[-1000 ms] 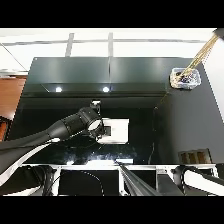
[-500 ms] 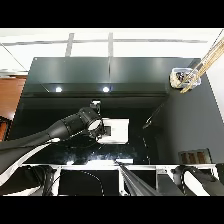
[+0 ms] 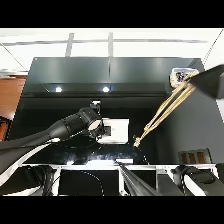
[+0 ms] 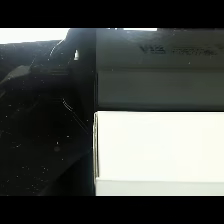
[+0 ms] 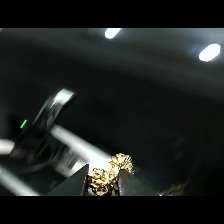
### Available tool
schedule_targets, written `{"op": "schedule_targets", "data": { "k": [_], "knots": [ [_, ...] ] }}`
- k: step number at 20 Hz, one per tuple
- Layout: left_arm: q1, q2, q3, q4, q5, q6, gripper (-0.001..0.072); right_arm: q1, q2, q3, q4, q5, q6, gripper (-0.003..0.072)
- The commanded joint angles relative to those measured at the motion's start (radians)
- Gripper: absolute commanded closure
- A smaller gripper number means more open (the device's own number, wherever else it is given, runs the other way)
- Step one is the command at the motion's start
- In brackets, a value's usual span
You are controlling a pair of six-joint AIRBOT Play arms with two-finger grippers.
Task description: Fold the box and place the chain.
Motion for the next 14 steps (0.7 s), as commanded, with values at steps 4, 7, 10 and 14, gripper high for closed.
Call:
{"op": "schedule_targets", "data": {
  "k": [4, 7, 10, 14],
  "knots": [
    [0.0, 0.0, 0.001, 0.0, 0.0, 0.0, 0.0681, 0.201, 0.003, -0.217, 0.134, -0.121, 0.001, 0.0648],
    [0.0, 0.0, 0.001, 0.0, 0.0, 0.0, 0.0681, 0.297, -0.001, -0.311, 0.15, -0.219, 0.016, 0.0648],
    [0.0, 0.0, 0.001, 0.0, 0.0, 0.0, 0.0681, 0.37, -0.019, -0.373, 0.182, -0.354, 0.023, 0.0647],
    [0.0, 0.0, 0.001, 0.0, 0.0, 0.0, 0.0681, 0.433, -0.047, -0.375, 0.198, -0.487, 0.023, 0.0647]
  ]
}}
